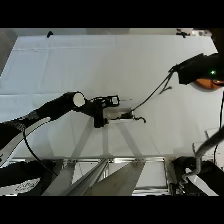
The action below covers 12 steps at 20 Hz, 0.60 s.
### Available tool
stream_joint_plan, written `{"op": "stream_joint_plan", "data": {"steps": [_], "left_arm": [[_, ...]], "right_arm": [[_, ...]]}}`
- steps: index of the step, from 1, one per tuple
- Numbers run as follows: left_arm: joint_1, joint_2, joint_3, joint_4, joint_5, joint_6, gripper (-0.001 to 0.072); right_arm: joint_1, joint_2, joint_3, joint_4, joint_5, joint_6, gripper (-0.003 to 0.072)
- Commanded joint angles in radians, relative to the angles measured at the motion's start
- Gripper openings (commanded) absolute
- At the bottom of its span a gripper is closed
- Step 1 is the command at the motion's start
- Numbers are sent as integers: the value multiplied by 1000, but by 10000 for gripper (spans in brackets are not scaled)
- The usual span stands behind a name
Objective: Fold the box and place the chain.
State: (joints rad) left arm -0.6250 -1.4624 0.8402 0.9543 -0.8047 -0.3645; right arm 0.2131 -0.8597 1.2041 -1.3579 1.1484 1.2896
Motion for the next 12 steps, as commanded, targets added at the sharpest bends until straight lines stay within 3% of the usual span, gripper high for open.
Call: {"op": "stream_joint_plan", "data": {"steps": [1, 12], "left_arm": [[0, 1, 0, 0, 0, 0, 348], [0, 1, 0, 0, 0, 0, 348]], "right_arm": [[134, 16, 0, 3, 8, 15, 12], [415, 24, 0, -14, -129, 14, 12]]}}
